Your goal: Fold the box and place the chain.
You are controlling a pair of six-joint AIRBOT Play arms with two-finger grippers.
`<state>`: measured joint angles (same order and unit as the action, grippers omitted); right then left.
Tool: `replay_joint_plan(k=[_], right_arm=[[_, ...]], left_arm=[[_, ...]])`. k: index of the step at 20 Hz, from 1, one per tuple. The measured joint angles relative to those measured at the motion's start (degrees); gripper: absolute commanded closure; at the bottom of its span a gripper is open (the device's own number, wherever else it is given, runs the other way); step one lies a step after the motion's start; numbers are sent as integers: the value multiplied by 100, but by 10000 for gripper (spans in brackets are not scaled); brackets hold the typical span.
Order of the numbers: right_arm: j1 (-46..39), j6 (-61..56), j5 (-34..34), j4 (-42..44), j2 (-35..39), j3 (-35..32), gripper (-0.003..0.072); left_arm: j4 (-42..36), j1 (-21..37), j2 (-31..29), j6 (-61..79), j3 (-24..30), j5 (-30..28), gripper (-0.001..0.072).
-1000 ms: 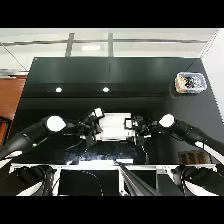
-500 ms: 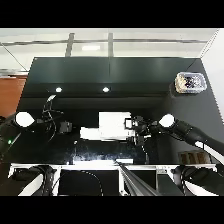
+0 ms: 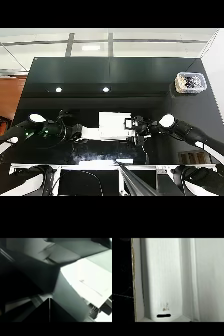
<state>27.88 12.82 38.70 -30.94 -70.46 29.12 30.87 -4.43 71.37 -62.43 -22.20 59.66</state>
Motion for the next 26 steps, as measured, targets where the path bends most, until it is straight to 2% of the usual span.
replay_joint_plan(k=[2, 3, 4, 6, 11, 15, 18, 22, 24, 26], right_arm=[[0, 0, 0, 0, 0, 0, 202], [0, 0, 0, 0, 0, 0, 201], [0, 0, 0, 0, 0, 0, 202], [0, 0, 0, 0, 0, 0, 201], [0, 0, 0, 0, 0, 0, 201], [0, 2, 0, 0, 0, 0, 201], [0, 0, 0, 0, 0, 0, 201], [0, 0, 0, -2, 0, 0, 201], [0, 0, 0, -2, 0, 0, 202], [0, 0, 0, 0, 0, 0, 201]], left_arm=[[-280, -131, 92, 442, -61, 85, 514], [-378, -173, 120, 632, -118, 111, 369], [-435, -199, 138, 789, -184, 168, 178], [-511, -234, 162, 1012, -334, 271, 7], [-573, -315, 186, 1239, -656, 476, 3], [-501, -713, 186, 1191, -894, 579, 5], [-118, -1161, 164, 608, -1272, 509, 10], [922, -1768, 140, -981, -1818, 354, 44], [1296, -2072, 136, -1622, -2011, 216, 189], [1517, -2358, 136, -2013, -2144, 46, 205]])
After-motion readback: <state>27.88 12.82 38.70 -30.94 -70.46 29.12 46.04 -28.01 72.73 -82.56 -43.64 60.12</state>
